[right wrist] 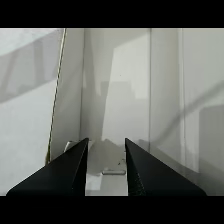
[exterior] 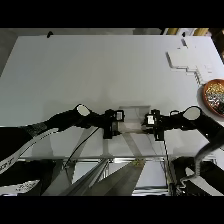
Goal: Fold the box and place the chain.
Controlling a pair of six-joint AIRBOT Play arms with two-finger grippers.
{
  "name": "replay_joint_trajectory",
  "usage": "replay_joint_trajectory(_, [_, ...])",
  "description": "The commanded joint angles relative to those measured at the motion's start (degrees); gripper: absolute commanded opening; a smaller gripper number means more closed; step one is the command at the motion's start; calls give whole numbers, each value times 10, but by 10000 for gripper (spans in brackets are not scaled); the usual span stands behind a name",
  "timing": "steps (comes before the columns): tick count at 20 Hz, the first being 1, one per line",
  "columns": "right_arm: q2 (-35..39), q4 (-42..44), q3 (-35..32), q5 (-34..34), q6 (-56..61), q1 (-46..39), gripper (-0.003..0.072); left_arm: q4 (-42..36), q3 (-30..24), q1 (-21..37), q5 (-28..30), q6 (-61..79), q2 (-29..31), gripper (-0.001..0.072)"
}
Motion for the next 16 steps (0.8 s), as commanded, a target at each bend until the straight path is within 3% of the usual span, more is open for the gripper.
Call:
replay_joint_trajectory(1, [4, -4, -3, -1, 23, 1, 280, -1, 0, 0, 0, -1, 0, 253])
replay_joint_trajectory(5, [50, -62, -3, 2, 78, -6, 274, -1, 0, 0, 0, -1, 0, 253])
replay_joint_trajectory(10, [95, -27, -3, 68, 91, -68, 273, -1, 0, 0, 0, -1, 0, 253])
replay_joint_trajectory(12, [105, 0, -3, 88, 97, -92, 245, -1, 0, 0, 0, -1, 0, 253])
replay_joint_trajectory(14, [108, 37, -3, 108, 97, -119, 166, -1, 0, 0, 0, -1, 0, 253])
replay_joint_trajectory(16, [108, 65, -3, 109, 118, -147, 152, 0, 0, 0, 0, -1, 0, 253])
